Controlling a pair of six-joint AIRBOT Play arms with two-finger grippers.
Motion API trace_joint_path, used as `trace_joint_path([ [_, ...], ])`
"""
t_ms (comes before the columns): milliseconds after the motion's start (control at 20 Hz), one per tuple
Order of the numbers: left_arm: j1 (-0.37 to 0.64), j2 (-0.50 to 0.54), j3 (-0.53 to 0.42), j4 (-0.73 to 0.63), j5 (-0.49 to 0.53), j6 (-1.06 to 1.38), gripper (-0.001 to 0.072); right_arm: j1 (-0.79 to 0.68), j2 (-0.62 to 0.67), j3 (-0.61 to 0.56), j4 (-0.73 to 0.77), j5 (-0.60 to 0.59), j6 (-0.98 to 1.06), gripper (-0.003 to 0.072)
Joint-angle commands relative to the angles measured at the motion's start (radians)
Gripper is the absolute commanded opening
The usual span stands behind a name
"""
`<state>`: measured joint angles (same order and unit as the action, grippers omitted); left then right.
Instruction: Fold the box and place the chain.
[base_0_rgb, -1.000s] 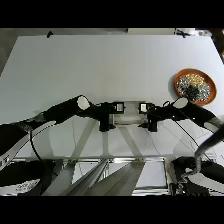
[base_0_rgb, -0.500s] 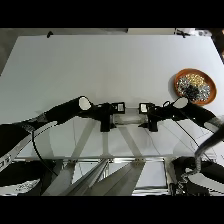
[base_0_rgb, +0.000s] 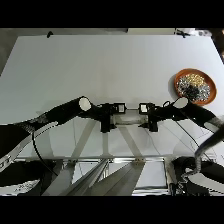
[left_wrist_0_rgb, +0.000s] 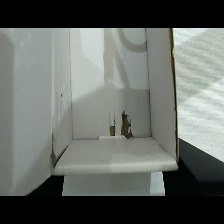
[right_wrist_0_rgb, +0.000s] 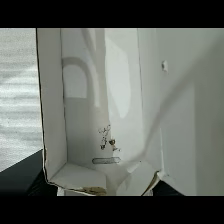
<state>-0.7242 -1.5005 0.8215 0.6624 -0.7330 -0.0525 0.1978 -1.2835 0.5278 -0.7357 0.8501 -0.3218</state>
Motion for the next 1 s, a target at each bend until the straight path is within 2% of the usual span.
trace_joint_path([
  [0, -0.001, 0.0, -0.001, 0.0, -0.005, 0.0, 0.0311, 0.0, 0.0, 0.0, 0.003, -0.002, 0.002, 0.0409],
  [350, -0.001, 0.0, -0.001, 0.0, -0.004, 0.0, 0.0311, 0.0, 0.007, 0.0, 0.006, 0.023, 0.01, 0.0411],
  [500, -0.001, 0.0, -0.001, 0.0, -0.004, 0.0, 0.0311, 0.0, 0.059, 0.0, 0.001, 0.025, 0.089, 0.0567],
  [700, -0.001, 0.0, -0.001, 0.0, -0.004, 0.0, 0.0311, 0.0, 0.193, 0.0, -0.069, 0.045, 0.2, 0.0691],
  [950, -0.001, 0.0, -0.001, 0.0, -0.005, 0.0, 0.0311, 0.0, 0.339, 0.0, -0.244, 0.142, 0.327, 0.0695],
])
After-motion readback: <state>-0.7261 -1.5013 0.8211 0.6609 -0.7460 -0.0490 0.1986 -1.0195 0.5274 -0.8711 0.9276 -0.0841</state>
